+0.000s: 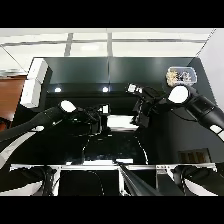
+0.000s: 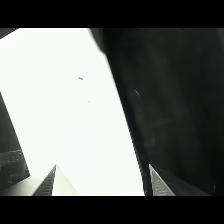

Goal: Fold the box and place the chain.

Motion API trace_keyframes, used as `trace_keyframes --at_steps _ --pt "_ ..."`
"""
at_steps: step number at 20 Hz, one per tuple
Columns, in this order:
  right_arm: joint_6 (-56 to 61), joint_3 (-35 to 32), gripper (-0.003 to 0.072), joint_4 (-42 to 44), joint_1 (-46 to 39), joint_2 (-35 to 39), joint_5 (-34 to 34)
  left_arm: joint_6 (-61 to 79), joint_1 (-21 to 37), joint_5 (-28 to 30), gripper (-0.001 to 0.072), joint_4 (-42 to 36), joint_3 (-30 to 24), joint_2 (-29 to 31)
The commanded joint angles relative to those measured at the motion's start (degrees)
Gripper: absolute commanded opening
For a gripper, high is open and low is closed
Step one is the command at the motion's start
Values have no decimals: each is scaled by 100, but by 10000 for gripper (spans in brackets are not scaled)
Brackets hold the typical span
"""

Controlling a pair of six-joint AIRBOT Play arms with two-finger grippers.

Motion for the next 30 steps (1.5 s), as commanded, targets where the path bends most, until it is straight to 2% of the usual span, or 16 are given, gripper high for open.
trace_keyframes --at_steps 1,8,9,10,11,12,13,23,25,30 --pt "-861 -15 671 243 26 -66 -37 0 -4 2 423 4 -2 -4" --pt "-866 -131 670 256 26 -313 -195 0 -4 2 424 2 -2 -4" --pt "-863 -136 577 251 26 -313 -186 0 -4 2 423 4 -2 -4" --pt "-863 -136 452 254 26 -310 -179 0 -4 2 423 2 -2 -4" --pt "-861 -136 425 254 26 -313 -173 0 -4 2 423 2 -2 -4" --pt "-861 -136 361 251 26 -310 -168 0 -4 2 423 2 -2 -4" --pt "-859 -136 225 245 26 -313 -127 0 -4 2 423 4 -2 -4" --pt "-857 -205 233 236 28 -313 44 0 -4 2 423 4 -2 -4" --pt "-857 -205 273 234 28 -313 44 0 -4 2 423 4 -2 -4" --pt "-857 -205 274 212 28 -313 42 0 -4 2 423 4 -2 -4"
